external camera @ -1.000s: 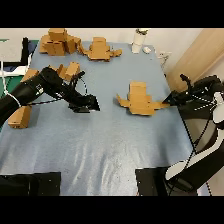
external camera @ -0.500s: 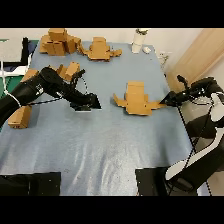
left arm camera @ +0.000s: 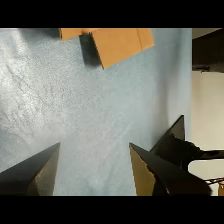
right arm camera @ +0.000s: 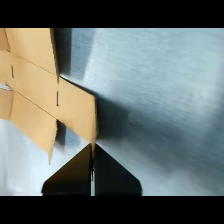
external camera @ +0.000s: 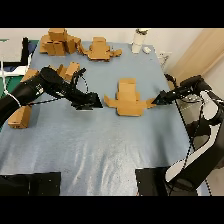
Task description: Fold the box.
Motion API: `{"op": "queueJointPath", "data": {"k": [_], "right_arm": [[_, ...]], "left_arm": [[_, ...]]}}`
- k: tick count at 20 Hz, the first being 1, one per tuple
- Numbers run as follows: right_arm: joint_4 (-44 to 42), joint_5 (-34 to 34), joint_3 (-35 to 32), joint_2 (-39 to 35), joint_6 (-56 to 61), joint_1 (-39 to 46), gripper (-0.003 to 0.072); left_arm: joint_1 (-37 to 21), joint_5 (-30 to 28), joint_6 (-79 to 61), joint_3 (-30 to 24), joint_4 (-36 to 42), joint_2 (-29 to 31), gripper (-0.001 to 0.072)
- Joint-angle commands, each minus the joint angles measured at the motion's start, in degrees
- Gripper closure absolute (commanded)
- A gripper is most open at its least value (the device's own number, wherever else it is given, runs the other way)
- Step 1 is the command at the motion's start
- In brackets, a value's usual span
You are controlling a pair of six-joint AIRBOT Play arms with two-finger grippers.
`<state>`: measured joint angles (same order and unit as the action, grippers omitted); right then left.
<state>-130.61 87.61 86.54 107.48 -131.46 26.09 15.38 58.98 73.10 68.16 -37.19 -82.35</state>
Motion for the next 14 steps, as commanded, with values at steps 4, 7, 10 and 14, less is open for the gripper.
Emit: {"op": "queueJointPath", "data": {"k": [4, 7, 10, 14], "right_arm": [[-2.78, 1.79, 0.00, -0.11, -0.15, -3.91, 0.0681], [-5.64, 2.69, -0.28, -0.20, 0.09, -5.88, 0.0682], [-6.32, 3.10, -0.81, -0.37, 1.18, -7.89, 0.0682], [-4.11, 1.27, -1.97, -0.44, 3.56, -9.44, 0.0553]], "left_arm": [[-0.02, -0.55, -4.70, -0.02, 3.02, 0.02, 0.0053], [-0.07, -0.48, -6.58, -0.02, 4.17, 0.09, 0.0054], [-0.20, -0.48, -8.24, -0.02, 4.22, 0.33, 0.0053], [-0.94, 0.70, -9.57, -0.02, 4.22, 0.33, 0.0054]]}}
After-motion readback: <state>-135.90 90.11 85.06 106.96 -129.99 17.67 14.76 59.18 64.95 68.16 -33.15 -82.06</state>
